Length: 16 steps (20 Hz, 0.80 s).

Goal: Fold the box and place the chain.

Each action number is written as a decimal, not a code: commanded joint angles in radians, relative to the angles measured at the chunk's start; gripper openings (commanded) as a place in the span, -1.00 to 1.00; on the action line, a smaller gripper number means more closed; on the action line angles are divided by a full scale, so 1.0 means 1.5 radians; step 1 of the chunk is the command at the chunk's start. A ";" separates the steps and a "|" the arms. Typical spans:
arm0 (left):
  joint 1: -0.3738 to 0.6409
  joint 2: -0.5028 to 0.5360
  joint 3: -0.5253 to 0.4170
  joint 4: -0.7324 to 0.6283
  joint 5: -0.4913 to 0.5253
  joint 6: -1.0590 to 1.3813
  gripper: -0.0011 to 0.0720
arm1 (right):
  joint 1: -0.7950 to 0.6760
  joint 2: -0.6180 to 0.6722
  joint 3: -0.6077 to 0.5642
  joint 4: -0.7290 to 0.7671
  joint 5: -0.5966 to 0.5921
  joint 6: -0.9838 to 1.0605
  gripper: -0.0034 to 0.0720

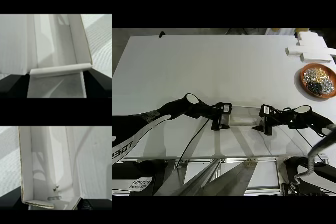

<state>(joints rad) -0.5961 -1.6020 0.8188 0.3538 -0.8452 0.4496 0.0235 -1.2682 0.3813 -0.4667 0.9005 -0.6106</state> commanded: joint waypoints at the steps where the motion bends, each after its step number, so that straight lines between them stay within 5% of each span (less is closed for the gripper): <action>1: -0.004 -0.001 0.000 -0.006 0.003 -0.004 0.95 | 0.000 0.001 0.000 0.000 0.001 0.000 0.32; 12: -0.007 -0.001 0.000 -0.022 0.003 -0.002 0.90 | 0.000 0.001 0.000 0.000 0.001 0.000 0.32; 16: -0.011 -0.001 0.000 -0.016 0.004 -0.003 -0.70 | 0.000 0.001 0.000 0.000 0.001 0.000 0.32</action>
